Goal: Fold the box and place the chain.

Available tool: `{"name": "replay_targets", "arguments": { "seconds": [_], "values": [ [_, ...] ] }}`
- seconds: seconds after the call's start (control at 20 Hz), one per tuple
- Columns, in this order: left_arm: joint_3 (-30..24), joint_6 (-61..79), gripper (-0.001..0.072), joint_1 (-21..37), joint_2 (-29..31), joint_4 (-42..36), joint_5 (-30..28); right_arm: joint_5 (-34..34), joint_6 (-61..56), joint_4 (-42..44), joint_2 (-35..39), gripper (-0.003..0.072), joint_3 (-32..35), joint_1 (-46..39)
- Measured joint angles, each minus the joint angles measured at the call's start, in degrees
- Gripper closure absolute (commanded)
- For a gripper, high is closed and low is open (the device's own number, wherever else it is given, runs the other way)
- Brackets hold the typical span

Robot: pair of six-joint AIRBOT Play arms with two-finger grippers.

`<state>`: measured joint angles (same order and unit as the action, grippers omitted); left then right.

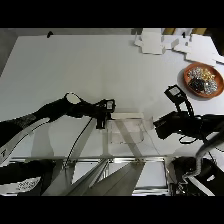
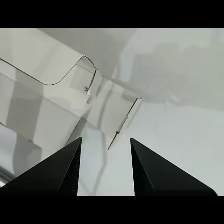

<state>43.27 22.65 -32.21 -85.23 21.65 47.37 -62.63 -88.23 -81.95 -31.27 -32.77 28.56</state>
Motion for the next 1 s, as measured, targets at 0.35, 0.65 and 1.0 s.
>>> {"name": "replay_targets", "arguments": {
  "seconds": [0.35, 0.65, 1.0],
  "values": [
    [0.00, 0.00, 0.0698, 0.00, 0.00, 0.00, 0.00, -3.39, 8.28, 1.42, -0.02, 0.0668, 0.00, 0.00],
    [0.00, 0.00, 0.0698, 0.00, 0.00, 0.00, 0.00, -2.80, 28.83, 11.37, -3.06, 0.0667, 0.04, 0.00],
    [0.00, 0.00, 0.0698, 0.00, 0.00, -0.02, 0.00, -0.44, 49.99, 15.58, -11.15, 0.0666, 1.03, 3.08]
  ]
}}
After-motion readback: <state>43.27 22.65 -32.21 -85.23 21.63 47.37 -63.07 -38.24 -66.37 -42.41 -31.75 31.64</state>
